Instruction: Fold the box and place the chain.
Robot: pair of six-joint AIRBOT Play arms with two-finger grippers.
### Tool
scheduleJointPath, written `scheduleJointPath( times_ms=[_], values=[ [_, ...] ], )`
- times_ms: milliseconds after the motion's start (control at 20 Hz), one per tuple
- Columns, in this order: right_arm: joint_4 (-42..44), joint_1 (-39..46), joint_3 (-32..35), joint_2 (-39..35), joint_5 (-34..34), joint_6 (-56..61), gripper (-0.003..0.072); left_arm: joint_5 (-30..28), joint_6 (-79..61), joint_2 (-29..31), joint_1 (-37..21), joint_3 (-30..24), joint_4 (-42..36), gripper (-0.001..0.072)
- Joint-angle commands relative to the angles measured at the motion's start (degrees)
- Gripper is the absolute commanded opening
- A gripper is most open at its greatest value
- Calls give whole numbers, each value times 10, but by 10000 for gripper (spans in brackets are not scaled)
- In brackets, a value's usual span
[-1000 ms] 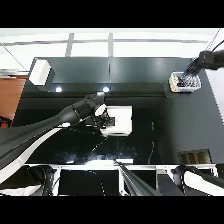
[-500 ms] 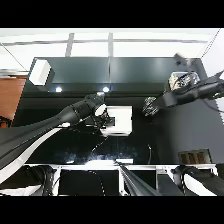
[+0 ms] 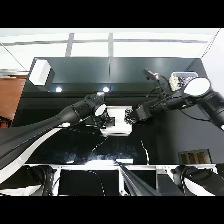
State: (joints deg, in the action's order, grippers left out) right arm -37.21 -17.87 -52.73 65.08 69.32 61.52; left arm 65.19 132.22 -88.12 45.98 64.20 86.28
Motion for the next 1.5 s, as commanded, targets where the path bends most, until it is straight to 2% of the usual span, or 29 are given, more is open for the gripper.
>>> scheduleJointPath(
  times_ms=[0,150,350,400,450,500,550,650,850,1050,1150,1350,1400,1450],
  values=[
    [-2,-51,22,30,-78,7,16,-1,0,0,0,0,0,26],
    [-9,-64,22,69,-103,13,17,-1,0,0,0,0,0,26],
    [-17,-64,22,87,-123,17,19,-2,0,0,0,0,0,26],
    [-25,-64,22,87,-124,18,71,-2,0,0,0,0,0,26],
    [-36,-64,22,87,-120,19,186,-2,0,0,0,0,0,26],
    [-52,-60,20,85,-110,22,221,-2,0,0,0,0,0,26],
    [-64,-51,18,83,-91,24,222,-2,0,0,0,0,0,26],
    [-70,-14,16,62,-44,25,387,-2,0,0,0,0,0,26],
    [-79,78,16,-16,35,25,375,-1,0,-1,0,0,0,26],
    [-89,150,16,-104,53,25,375,-7,0,-5,0,0,0,26],
    [-94,159,16,-124,62,25,376,16,-4,-9,-1,0,1,27],
    [-94,158,16,-126,91,25,376,20,-19,-9,0,8,0,31],
    [-94,158,16,-126,92,25,377,20,-20,-9,1,14,0,113],
    [-95,158,16,-125,90,25,377,30,-20,-8,2,23,1,349]
  ],
)
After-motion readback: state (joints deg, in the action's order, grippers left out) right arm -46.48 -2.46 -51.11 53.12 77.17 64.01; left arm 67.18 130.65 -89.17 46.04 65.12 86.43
